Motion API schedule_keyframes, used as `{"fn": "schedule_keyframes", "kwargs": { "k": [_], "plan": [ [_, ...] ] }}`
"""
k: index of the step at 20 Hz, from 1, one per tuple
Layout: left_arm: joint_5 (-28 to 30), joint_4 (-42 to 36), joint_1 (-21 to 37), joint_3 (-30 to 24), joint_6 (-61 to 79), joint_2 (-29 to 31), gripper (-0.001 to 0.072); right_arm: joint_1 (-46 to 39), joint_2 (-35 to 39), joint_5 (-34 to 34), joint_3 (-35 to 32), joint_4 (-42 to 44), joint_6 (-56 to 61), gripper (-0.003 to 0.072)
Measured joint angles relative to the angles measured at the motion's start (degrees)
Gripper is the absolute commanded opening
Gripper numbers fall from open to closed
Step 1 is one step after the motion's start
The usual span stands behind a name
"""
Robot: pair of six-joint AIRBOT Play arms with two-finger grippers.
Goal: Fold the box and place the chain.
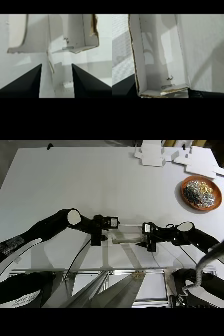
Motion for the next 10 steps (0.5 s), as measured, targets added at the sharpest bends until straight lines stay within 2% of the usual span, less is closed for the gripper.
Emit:
{"fn": "schedule_keyframes", "kwargs": {
  "k": [2, 6, 7, 10],
  "plan": [
    [-0.26, -0.87, -0.72, 0.02, 0.57, -0.24, 0.0264, 0.00, 0.00, 0.00, 0.00, 0.00, 0.00, 0.0403],
    [-2.12, -2.82, -1.53, 0.00, 0.90, -1.20, 0.0260, 0.00, 0.00, 0.00, 0.00, 0.00, 0.00, 0.0403],
    [-2.08, -3.15, -1.62, 0.00, 0.98, -1.36, 0.0240, 0.00, 0.00, 0.00, 0.00, 0.00, 0.00, 0.0403],
    [-1.18, -4.37, -1.88, 0.00, 1.05, -1.57, 0.0076, 0.00, 0.00, 0.00, 0.00, 0.00, 0.00, 0.0403]
  ]
}}
